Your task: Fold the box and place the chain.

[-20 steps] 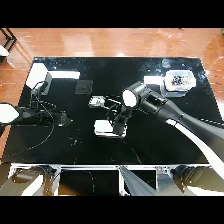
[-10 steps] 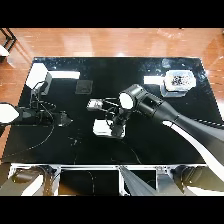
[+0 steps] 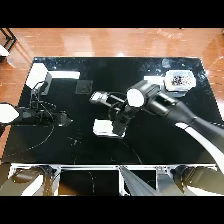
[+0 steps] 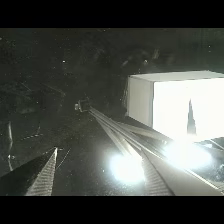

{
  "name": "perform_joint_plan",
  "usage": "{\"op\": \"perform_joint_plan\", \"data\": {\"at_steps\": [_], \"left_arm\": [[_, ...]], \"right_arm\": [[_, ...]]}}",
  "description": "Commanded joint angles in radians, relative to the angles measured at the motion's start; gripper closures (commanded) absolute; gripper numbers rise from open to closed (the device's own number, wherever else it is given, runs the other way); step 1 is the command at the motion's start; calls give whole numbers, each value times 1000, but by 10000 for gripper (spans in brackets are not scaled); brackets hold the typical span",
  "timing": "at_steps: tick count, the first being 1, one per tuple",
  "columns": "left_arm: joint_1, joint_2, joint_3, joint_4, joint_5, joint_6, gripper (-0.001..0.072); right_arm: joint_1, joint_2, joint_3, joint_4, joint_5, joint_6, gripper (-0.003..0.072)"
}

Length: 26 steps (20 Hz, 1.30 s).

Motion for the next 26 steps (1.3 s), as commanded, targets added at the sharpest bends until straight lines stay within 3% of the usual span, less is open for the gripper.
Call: {"op": "perform_joint_plan", "data": {"at_steps": [1, 3, 6, 8, 9, 14, 26], "left_arm": [[0, -1, 0, -1, 0, 1, 76], [0, -1, 0, -1, 1, 2, 76], [-2, -1, 0, -3, 2, 5, 76], [-5, -1, 0, -6, 8, 8, 77], [-5, -1, 0, -6, 8, 8, 77], [-5, -1, 0, -8, 27, 9, 76], [-5, -39, 0, -8, 18, 9, 77]], "right_arm": [[-105, 86, -28, 23, 170, 189, 665], [-194, 189, -180, 95, 85, 263, 665], [-277, 313, -489, 415, -320, 398, 665], [-249, 311, -619, 698, -546, 369, 665], [-218, 305, -643, 752, -602, 328, 665], [-111, 270, -646, 797, -707, 326, 665], [-106, 183, -646, 761, -665, 327, 665]]}}
